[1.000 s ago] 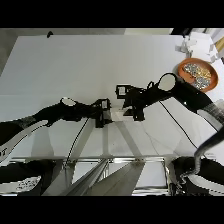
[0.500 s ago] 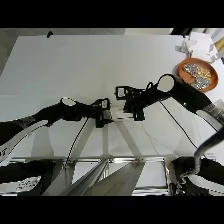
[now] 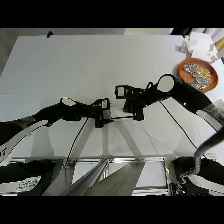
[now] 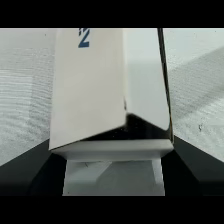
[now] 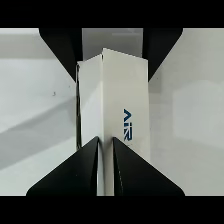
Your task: Fold the box and place the chain.
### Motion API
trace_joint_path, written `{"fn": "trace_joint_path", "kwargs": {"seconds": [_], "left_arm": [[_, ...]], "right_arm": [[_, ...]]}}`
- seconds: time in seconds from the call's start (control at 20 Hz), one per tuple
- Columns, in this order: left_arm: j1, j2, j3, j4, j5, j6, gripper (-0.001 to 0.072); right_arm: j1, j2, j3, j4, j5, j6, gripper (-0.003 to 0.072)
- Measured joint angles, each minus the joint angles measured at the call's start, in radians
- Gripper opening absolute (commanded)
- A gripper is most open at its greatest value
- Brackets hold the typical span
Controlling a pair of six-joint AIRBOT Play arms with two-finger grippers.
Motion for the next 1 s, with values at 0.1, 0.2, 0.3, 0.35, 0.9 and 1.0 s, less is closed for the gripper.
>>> {"fn": "trace_joint_path", "kwargs": {"seconds": [0.1, 0.2, 0.3, 0.35, 0.9, 1.0], "left_arm": [[0.0, 0.0, 0.0, 0.0, 0.001, 0.0, 0.0011], [0.0, 0.0, 0.0, 0.0, 0.003, -0.001, 0.0011], [0.0, 0.0, 0.0, -0.003, 0.005, -0.002, 0.0011], [0.0, 0.0, 0.0, -0.003, 0.006, -0.002, 0.0011], [0.0, 0.0, 0.0, 0.001, -0.014, 0.003, 0.0011], [-0.001, 0.0, 0.0, 0.004, -0.015, 0.003, 0.0011]], "right_arm": [[0.003, 0.0, -0.008, -0.001, -0.01, 0.001, 0.0054], [0.005, 0.0, -0.021, -0.002, -0.032, 0.002, 0.0054], [0.006, 0.0, -0.031, -0.004, -0.054, 0.002, 0.0054], [0.007, 0.0, -0.034, -0.005, -0.062, 0.002, 0.0054], [0.007, 0.0, -0.071, -0.002, -0.071, 0.003, 0.0254], [0.006, 0.006, -0.072, 0.008, -0.061, 0.003, 0.026]]}}
